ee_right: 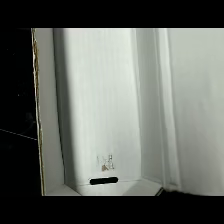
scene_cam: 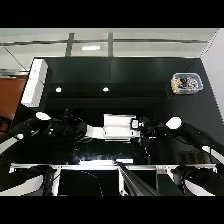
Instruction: Fold the box and place the chain.
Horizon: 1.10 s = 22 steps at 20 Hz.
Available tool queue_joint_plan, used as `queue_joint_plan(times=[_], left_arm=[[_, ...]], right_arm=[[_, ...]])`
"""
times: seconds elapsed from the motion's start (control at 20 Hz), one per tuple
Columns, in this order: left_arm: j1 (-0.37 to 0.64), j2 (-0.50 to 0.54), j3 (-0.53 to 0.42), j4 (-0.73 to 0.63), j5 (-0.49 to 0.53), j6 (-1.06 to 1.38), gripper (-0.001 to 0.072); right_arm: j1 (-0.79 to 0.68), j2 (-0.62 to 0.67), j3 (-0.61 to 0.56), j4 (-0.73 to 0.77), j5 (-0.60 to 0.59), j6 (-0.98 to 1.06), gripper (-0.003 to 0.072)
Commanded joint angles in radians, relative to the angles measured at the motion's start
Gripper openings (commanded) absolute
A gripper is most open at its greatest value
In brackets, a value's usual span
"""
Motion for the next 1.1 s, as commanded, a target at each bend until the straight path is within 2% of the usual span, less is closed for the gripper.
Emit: queue_joint_plan(times=[0.0, 0.2, 0.25, 0.3, 0.35, 0.4, 0.45, 0.7, 0.9, 1.05], left_arm=[[-0.031, -0.011, 0.035, -0.038, -0.003, 0.068, 0.0028], [-0.029, -0.01, 0.091, -0.026, -0.068, 0.089, 0.0037], [-0.03, -0.01, 0.103, -0.026, -0.08, 0.089, 0.0157], [-0.03, -0.01, 0.114, -0.026, -0.094, 0.089, 0.0329], [-0.03, -0.01, 0.124, -0.026, -0.103, 0.089, 0.0458], [-0.03, -0.01, 0.135, -0.026, -0.117, 0.089, 0.0551], [-0.03, -0.01, 0.144, -0.025, -0.13, 0.089, 0.0577], [-0.065, -0.01, 0.166, -0.003, -0.161, 0.085, 0.0576], [-0.154, -0.01, 0.197, 0.008, -0.097, 0.053, 0.0574], [-0.234, -0.01, 0.243, 0.099, -0.029, -0.048, 0.0564]], right_arm=[[0.001, 0.0, 0.0, 0.0, 0.0, 0.0, 0.0231], [0.001, 0.0, 0.0, 0.0, 0.0, 0.0, 0.0231], [0.001, 0.0, 0.0, 0.0, 0.0, 0.0, 0.0231], [0.001, 0.0, 0.0, 0.0, 0.0, 0.0, 0.0231], [0.001, 0.0, 0.0, 0.0, 0.0, 0.0, 0.0231], [0.001, 0.0, 0.0, 0.0, 0.0, 0.0, 0.0231], [0.001, 0.0, 0.0, 0.0, 0.0, 0.0, 0.0231], [0.001, 0.0, 0.0, 0.0, 0.0, 0.0, 0.0231], [0.001, 0.0, 0.0, 0.0, 0.0, 0.0, 0.0231], [0.001, 0.0, 0.0, 0.0, 0.0, 0.0, 0.0231]])
